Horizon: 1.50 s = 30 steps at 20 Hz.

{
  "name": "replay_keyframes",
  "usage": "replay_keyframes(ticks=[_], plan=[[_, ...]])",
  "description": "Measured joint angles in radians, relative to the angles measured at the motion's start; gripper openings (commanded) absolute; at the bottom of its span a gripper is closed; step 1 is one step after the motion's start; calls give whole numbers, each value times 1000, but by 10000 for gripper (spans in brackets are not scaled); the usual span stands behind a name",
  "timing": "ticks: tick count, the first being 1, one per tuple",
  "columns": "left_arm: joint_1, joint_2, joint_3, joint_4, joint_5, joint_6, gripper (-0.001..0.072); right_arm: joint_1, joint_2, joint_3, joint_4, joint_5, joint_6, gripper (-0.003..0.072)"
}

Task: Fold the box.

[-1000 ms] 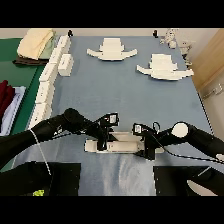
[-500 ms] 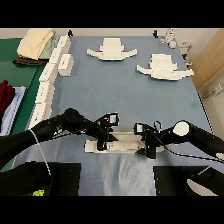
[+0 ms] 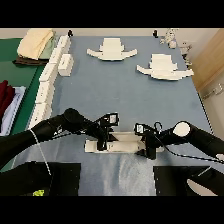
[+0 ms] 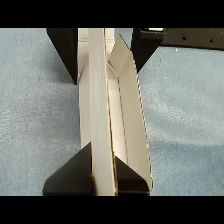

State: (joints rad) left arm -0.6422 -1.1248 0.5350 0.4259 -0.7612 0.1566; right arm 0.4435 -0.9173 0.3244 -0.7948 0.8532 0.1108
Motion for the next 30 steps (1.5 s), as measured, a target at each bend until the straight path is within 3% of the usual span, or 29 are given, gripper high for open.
replay_keyframes(ticks=[7,8,9,10,12,24,30], plan=[[0,0,0,0,0,0,18,2,5,-13,2,-19,-12,642],[0,0,0,0,0,0,18,5,5,-13,2,-21,-16,617],[0,0,0,0,0,0,18,10,5,-13,1,-27,-24,534],[0,0,0,0,0,0,18,15,5,-13,1,-32,-28,538],[0,0,0,0,0,0,18,19,11,-13,1,-32,-30,712],[0,0,0,0,0,0,18,24,74,-20,0,-25,-34,713],[0,0,0,0,0,0,18,24,40,-33,24,-42,-59,642]])
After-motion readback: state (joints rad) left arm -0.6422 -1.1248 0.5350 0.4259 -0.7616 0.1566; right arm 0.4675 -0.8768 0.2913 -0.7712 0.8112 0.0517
